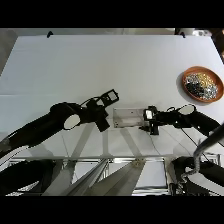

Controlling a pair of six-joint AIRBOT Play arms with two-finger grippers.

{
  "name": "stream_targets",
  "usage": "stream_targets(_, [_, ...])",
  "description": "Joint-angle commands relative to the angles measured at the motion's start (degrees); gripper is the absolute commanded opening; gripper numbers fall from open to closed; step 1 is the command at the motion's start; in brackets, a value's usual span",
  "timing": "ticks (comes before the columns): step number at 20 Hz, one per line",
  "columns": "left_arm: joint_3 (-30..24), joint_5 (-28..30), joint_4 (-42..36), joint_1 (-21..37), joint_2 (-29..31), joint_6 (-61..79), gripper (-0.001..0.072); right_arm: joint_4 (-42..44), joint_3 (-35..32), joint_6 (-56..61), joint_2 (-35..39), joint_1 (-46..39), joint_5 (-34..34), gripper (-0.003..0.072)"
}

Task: Fold the box and place the chain.

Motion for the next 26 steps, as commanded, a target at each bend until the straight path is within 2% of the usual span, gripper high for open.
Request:
stream_targets(1, [0.0,-6.6,7.6,0.7,6.2,-18.6,0.0004,0.0,0.0,-0.1,0.0,0.0,0.0,0.0413])
stream_targets(5, [-0.7,-10.8,7.8,3.5,11.0,-33.6,0.0003,0.0,0.0,-0.1,0.0,0.0,0.0,0.0413])
stream_targets(9, [-7.8,-8.7,5.9,6.1,12.2,-41.9,0.0003,0.0,0.0,-0.1,0.0,0.0,0.0,0.0413])
stream_targets(10, [-10.3,-5.2,3.7,6.1,12.2,-42.5,0.0003,0.0,0.0,-0.1,0.0,0.0,0.0,0.0413])
stream_targets(13, [-16.9,9.8,-4.8,5.9,12.0,-42.5,0.0003,0.0,0.0,-0.1,0.0,0.0,0.0,0.0413])
stream_targets(15, [-18.8,15.3,-6.8,5.9,11.0,-42.5,0.0003,0.0,0.0,-0.1,0.0,0.0,0.0,0.0413])
stream_targets(18, [-18.9,16.3,-7.9,5.9,8.0,-42.4,0.0007,0.0,0.0,-0.1,0.0,0.0,0.0,0.0413])
stream_targets(23, [-18.9,14.7,-11.2,6.0,2.8,-41.5,0.0004,0.0,0.0,-0.1,0.0,0.0,0.0,0.0413])
stream_targets(26, [-18.9,14.4,-17.4,6.0,0.6,-34.0,0.0003,0.0,0.0,-0.1,0.0,0.0,0.0,0.0413])
